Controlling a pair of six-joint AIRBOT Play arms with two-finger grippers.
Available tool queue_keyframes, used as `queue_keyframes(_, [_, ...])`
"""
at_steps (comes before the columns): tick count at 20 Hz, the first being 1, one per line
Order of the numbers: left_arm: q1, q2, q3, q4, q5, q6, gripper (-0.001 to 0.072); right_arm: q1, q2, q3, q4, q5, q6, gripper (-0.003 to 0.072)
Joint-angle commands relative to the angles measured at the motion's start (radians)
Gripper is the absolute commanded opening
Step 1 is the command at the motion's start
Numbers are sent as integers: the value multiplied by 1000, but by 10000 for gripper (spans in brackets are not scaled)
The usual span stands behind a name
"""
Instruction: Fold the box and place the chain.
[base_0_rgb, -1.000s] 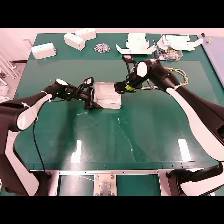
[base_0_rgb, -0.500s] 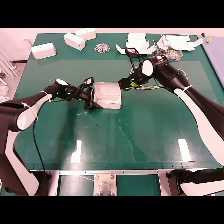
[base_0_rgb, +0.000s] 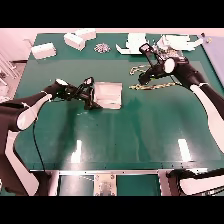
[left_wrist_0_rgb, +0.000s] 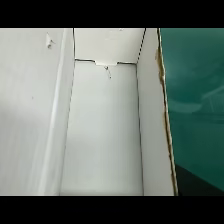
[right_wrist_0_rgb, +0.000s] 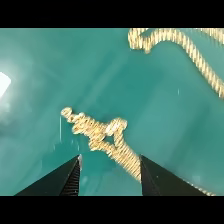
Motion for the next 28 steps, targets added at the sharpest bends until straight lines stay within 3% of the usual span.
queue_keyframes(1, [0, 1, 0, 0, 0, 0, 630, -119, -44, -13, 450, 5, -613, 446])
queue_keyframes(4, [0, 1, 0, 0, 1, 0, 630, -169, -115, -11, 638, 147, -889, 446])
queue_keyframes(9, [0, 1, 0, 0, 1, 0, 630, -172, -213, -2, 639, 206, -1079, 449])
queue_keyframes(12, [0, 1, 0, 0, 0, 0, 630, -180, -257, 75, 639, 228, -1086, 522])
queue_keyframes(21, [0, 1, 0, 0, 0, 0, 630, -187, -347, 250, 427, 314, -1005, 522])
queue_keyframes(28, [0, 1, 0, 0, 0, 0, 630, -187, -394, 329, 410, 325, -970, 510])
